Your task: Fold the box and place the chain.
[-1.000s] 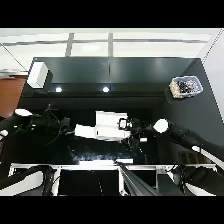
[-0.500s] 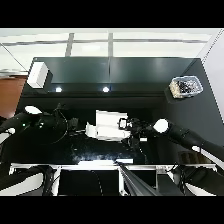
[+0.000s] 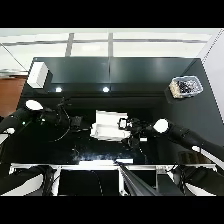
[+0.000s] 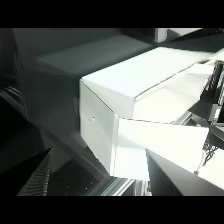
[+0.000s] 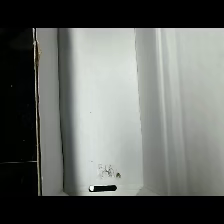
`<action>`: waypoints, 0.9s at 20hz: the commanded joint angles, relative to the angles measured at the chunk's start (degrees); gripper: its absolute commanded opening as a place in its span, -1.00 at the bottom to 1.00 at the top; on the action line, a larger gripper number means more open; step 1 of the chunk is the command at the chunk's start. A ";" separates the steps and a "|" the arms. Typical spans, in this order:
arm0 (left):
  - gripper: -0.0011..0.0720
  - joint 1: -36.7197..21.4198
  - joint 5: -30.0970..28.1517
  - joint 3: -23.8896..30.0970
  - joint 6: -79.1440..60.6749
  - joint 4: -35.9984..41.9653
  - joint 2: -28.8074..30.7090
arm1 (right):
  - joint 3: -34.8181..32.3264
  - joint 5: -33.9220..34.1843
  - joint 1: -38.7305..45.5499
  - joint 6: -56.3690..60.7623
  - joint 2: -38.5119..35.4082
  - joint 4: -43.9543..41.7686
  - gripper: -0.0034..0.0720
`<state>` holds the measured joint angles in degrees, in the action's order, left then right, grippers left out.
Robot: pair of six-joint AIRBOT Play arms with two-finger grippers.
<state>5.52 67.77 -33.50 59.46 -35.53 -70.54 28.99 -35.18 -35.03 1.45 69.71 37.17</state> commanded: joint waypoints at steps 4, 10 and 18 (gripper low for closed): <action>0.92 3.50 -2.38 -0.22 2.99 -0.04 0.31 | 0.02 0.09 0.02 0.02 0.00 -0.02 0.54; 0.92 7.28 -6.88 -0.24 6.40 -0.50 0.33 | 0.02 0.11 0.02 0.02 0.00 -0.02 0.54; 0.92 18.10 -15.98 -3.23 21.68 -14.01 1.44 | 0.02 0.11 0.02 0.02 0.00 -0.02 0.54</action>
